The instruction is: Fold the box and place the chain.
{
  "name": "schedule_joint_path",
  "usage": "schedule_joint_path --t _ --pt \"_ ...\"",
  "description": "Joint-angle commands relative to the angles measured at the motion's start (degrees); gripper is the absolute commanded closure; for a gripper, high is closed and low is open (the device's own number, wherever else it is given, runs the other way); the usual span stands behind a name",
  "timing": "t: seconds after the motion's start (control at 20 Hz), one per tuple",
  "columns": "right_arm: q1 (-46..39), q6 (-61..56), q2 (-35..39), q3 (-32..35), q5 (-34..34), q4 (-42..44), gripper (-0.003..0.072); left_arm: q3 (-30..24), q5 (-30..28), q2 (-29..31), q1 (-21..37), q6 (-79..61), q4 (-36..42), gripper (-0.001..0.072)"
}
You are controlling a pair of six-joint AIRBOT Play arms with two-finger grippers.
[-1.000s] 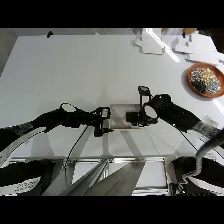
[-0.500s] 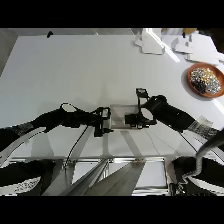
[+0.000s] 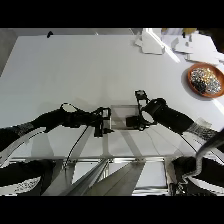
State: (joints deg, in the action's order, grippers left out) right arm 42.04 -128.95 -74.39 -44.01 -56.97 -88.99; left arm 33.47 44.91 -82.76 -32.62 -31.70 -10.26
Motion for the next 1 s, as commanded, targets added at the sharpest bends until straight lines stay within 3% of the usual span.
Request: schedule_joint_path --t 0.0,0.1,0.2,0.25,0.35,0.95 --pt "0.04 0.46 -0.02 0.74 0.28 -0.87 0.0614 -0.02 -0.09 0.04 0.02 0.02 0.0 0.0501" --pt "0.04 0.48 -0.02 0.74 0.63 -0.85 0.0668 -0.02 -0.09 0.04 0.02 0.02 0.0 0.0501" --pt "0.04 0.46 -0.02 0.74 0.7 -0.87 0.0668 -0.02 -0.09 0.04 0.02 0.02 0.0 0.0501" --pt "0.04 0.48 -0.02 0.74 0.87 -0.9 0.0662 -0.02 -0.09 0.04 0.02 0.02 0.0 0.0501" --pt "0.04 0.46 0.22 0.74 1.05 -1.03 0.0547 -0.02 -0.09 0.04 0.02 0.02 0.0 0.0501" --pt "0.04 -0.22 2.23 1.01 2.6 -1.97 0.055 -0.02 -0.09 0.04 0.02 0.02 0.0 0.0501"
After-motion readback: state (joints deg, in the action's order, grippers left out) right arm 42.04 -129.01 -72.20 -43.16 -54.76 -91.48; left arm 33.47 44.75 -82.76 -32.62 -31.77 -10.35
